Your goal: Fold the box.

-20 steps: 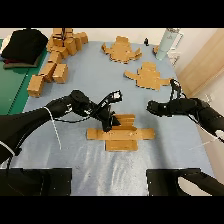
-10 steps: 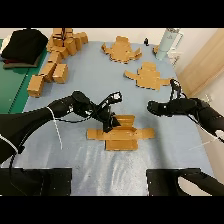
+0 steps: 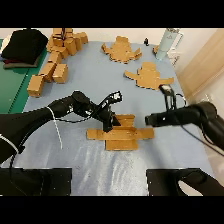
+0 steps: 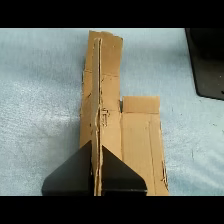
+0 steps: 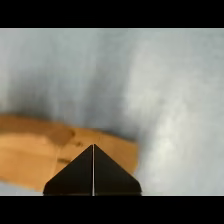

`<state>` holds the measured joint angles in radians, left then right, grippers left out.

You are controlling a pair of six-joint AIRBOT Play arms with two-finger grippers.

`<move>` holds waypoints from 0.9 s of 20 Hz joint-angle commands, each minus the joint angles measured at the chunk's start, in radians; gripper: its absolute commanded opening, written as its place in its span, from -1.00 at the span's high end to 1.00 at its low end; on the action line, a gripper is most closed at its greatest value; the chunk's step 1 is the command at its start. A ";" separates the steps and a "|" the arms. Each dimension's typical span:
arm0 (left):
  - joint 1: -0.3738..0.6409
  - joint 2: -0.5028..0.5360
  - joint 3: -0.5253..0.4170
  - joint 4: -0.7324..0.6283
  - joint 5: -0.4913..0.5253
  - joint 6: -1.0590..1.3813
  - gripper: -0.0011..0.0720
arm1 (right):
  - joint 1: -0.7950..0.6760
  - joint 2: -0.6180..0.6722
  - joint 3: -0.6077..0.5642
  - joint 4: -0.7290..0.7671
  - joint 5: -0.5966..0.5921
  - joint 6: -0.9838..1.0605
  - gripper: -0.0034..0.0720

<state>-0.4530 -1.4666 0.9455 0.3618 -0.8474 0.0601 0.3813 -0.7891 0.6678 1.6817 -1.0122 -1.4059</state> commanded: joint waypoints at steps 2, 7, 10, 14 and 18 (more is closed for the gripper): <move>0.000 -0.001 0.001 0.002 0.001 0.000 0.93 | 0.383 0.178 -0.098 -0.172 -0.077 0.132 0.90; 0.000 0.000 0.001 0.002 0.001 0.000 0.93 | 0.743 0.196 -0.248 -0.268 0.072 -0.158 -0.68; -0.002 0.000 0.001 0.002 0.001 0.000 0.93 | 0.780 0.110 -0.270 -0.327 0.172 -0.215 -0.68; -0.002 -0.001 0.001 0.002 0.001 0.000 0.93 | 0.780 -0.013 -0.269 -0.450 0.243 -0.217 -0.68; -0.002 -0.001 0.001 0.002 0.002 0.000 0.93 | 0.779 -0.092 -0.267 -0.568 0.288 -0.193 -0.64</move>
